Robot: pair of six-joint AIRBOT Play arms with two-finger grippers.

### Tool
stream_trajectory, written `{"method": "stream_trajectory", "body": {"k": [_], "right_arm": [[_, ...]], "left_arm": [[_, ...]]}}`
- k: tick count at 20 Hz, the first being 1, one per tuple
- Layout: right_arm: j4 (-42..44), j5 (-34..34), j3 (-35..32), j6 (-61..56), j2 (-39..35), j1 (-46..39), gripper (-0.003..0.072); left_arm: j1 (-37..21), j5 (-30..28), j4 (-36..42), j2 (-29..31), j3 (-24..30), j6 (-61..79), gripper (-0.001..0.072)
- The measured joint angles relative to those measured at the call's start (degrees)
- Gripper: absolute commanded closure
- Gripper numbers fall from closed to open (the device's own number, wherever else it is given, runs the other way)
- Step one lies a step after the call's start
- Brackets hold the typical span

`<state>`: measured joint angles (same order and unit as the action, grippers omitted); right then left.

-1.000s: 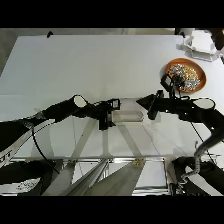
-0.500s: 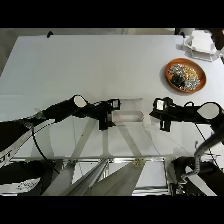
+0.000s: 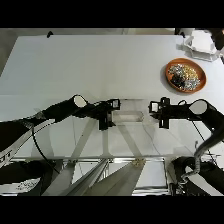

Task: Fold the box and place the chain.

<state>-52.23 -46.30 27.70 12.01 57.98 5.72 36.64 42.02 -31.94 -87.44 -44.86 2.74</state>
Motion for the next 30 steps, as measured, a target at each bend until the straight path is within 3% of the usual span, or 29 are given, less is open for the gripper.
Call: {"method": "stream_trajectory", "body": {"k": [1,12,15,17,19,30], "right_arm": [[1.2,0.2,0.0,1.0,0.5,0.2,0.0381],[6.1,0.0,0.0,5.9,5.1,4.4,0.0393],[6.2,-0.4,0.0,6.0,5.2,4.8,0.0519],[6.3,-0.4,0.0,6.0,5.3,5.6,0.0539],[6.3,-0.3,0.0,6.1,5.3,6.3,0.0608],[9.9,0.9,0.0,6.4,5.4,7.1,0.0607]], "left_arm": [[0.0,0.0,0.0,0.0,0.0,0.0,0.0298],[0.0,0.0,0.0,0.0,0.0,0.0,0.0297],[0.0,0.0,0.0,0.0,0.0,0.0,0.0298],[0.0,0.0,0.0,0.0,0.0,0.0,0.0298],[0.0,0.0,0.0,0.0,0.0,0.0,0.0298],[0.0,0.0,0.0,0.0,0.0,0.0,0.0297]]}}
